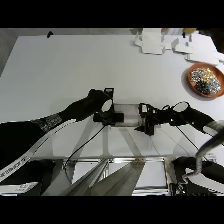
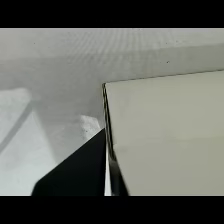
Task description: Fold the box and place the chain.
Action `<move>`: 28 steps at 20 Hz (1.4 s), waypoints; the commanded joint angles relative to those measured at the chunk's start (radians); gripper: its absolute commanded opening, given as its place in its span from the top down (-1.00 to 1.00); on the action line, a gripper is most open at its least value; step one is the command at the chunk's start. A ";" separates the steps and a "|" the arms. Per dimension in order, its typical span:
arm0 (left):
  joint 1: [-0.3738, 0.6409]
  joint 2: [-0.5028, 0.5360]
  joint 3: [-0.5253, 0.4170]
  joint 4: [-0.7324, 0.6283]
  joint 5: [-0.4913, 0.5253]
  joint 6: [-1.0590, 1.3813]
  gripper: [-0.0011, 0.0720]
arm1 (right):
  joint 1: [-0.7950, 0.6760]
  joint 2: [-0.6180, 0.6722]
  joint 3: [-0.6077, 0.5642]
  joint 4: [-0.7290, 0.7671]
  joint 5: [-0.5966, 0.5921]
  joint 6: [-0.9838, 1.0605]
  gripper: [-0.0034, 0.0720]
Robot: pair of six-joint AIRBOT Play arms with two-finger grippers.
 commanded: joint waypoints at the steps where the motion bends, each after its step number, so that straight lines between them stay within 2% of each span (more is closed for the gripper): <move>1: 0.000 0.004 0.003 -0.003 -0.008 -0.001 0.41 | -0.001 0.001 0.001 0.002 0.001 0.003 0.01; 6: 0.010 -0.004 0.067 0.005 -0.072 0.062 0.40 | -0.001 0.001 0.001 0.002 0.000 0.003 0.01; 10: 0.011 -0.061 0.121 0.005 -0.183 0.075 0.40 | -0.001 0.001 0.001 0.002 0.000 0.003 0.01; 13: 0.006 -0.079 0.124 0.003 -0.181 0.068 0.44 | -0.001 0.001 0.001 0.002 0.000 0.003 0.01; 14: 0.006 -0.080 0.124 0.002 -0.180 0.066 0.54 | -0.001 0.001 0.001 0.002 0.000 0.003 0.01; 15: 0.006 -0.080 0.124 0.001 -0.176 0.066 0.74 | -0.001 0.001 0.001 0.002 0.000 0.003 0.01; 17: 0.006 -0.081 0.124 -0.005 -0.169 0.066 0.96 | -0.001 0.001 0.001 0.002 0.000 0.003 0.01; 20: 0.006 -0.084 0.124 -0.015 -0.169 0.063 0.97 | -0.001 0.001 0.001 0.002 0.000 0.003 0.01; 21: 0.007 -0.082 0.124 -0.015 -0.169 0.064 0.89 | -0.001 0.001 0.001 0.002 0.000 0.003 0.01; 22: 0.011 -0.075 0.124 -0.015 -0.169 0.068 0.56 | -0.001 0.001 0.001 0.002 0.000 0.003 0.01; 24: 0.024 -0.045 0.124 -0.010 -0.169 0.104 -0.28 | -0.001 0.001 0.001 0.002 0.000 0.003 0.01; 28: 0.067 0.047 0.124 -0.022 -0.204 0.299 -0.31 | -0.001 0.001 0.001 0.002 0.000 0.003 0.01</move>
